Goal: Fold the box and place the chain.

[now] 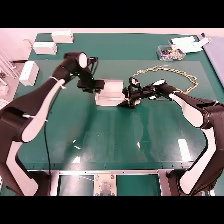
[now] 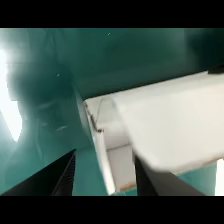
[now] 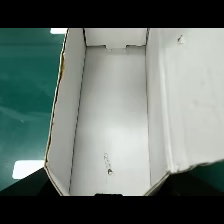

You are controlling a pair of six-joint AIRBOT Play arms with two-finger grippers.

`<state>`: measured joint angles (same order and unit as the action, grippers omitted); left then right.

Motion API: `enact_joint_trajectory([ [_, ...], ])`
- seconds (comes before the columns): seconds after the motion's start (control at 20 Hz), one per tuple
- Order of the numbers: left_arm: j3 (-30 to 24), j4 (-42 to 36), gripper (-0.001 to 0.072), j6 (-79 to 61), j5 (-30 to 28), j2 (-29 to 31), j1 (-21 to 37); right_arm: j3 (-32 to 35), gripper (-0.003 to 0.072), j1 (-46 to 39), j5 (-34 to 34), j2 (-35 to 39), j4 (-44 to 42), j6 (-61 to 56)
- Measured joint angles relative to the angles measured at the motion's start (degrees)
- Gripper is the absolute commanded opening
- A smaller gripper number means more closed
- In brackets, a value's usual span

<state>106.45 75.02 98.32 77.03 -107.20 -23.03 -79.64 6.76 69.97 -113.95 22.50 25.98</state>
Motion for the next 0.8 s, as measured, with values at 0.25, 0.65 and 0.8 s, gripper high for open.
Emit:
enact_joint_trajectory([
  [0.25, -0.2, -6.2, 0.0431, -20.0, 5.2, 2.2, 6.4, 0.0, 0.0579, 0.0, 0.0, 0.0, 0.0, 0.0],
  [0.65, -10.8, -24.8, 0.0713, -67.1, 6.5, 2.6, 15.8, 0.0, 0.0579, 0.0, 0.0, 0.0, 0.0, 0.0],
  [0.8, -18.1, -37.4, 0.0713, -90.6, 0.5, 2.6, 18.6, 0.0, 0.0579, 0.0, 0.0, 0.0, 0.0, 0.0],
])
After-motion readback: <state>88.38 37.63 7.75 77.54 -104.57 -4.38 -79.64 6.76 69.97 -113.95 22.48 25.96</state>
